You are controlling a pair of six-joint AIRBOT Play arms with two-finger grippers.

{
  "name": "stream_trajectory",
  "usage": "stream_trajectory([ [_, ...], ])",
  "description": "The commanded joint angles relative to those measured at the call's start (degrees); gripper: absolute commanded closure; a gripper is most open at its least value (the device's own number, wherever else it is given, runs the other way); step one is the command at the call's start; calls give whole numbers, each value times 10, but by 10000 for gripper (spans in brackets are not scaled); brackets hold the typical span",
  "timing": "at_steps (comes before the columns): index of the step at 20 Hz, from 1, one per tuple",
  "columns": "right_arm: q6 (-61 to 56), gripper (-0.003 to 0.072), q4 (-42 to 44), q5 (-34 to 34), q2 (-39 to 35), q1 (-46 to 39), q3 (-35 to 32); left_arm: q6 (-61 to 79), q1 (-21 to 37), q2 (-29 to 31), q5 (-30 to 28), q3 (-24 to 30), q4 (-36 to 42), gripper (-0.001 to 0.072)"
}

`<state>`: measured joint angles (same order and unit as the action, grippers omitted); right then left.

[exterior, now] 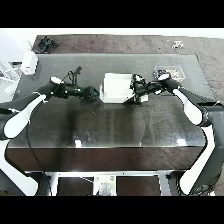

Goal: Fold the box and place the chain.

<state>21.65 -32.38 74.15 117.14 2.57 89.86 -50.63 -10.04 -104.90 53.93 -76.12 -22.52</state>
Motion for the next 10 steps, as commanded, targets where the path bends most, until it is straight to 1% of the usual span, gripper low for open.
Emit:
stream_trajectory([
  [1, 0, 56, 0, 0, 0, 0, 0, -5, -3, 3, 25, -23, 24, 300],
  [4, 0, 57, 0, 0, 0, 0, 0, -19, -3, 4, 42, -38, 24, 300],
  [10, 0, 57, 0, 0, 0, 0, 0, -54, -13, 5, 32, -39, 19, 300],
])
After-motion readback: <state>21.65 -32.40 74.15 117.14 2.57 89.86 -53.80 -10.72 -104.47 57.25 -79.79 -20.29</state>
